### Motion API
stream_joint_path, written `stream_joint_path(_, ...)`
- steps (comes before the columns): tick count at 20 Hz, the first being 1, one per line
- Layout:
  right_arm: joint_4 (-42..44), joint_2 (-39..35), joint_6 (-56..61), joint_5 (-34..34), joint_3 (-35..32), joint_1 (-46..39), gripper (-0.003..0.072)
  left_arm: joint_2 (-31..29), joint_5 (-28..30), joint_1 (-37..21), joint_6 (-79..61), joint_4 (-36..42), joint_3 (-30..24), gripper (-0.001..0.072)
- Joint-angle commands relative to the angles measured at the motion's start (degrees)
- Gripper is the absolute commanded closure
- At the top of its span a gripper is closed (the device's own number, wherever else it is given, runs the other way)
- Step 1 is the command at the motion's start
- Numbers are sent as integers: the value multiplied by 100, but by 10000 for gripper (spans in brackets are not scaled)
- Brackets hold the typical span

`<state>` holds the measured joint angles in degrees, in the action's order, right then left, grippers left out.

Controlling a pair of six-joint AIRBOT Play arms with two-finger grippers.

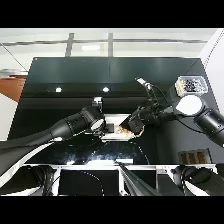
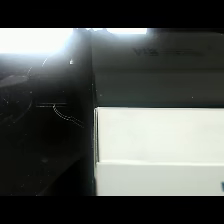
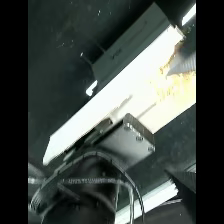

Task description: Fold the box and place the chain.

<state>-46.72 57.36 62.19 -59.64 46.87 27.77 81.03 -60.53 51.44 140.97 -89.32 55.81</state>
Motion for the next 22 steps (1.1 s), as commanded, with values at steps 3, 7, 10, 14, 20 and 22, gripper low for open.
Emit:
stream_joint_path(3, -387, -214, -76, -566, 133, -804, 10, -2, 0, -2, 0, 0, 0, 682)
stream_joint_path(7, -855, -793, -857, -763, 15, -1952, 8, -2, 4, -4, 0, -2, 0, 681)
stream_joint_path(10, 50, -931, -2015, -107, -643, -2586, 8, -2, 7, -2, 0, -2, 0, 681)
stream_joint_path(14, 726, -922, -3624, 1757, -1731, -2680, 8, -2, 24, -2, 0, -2, 0, 681)
stream_joint_path(20, 28, -518, -6660, 1340, -2006, -1849, 8, -2, 55, -2, 2, -2, 0, 682)
stream_joint_path(22, -33, -247, -6968, 1331, -2085, -1508, 9, -2, 48, -4, 2, -2, 0, 681)
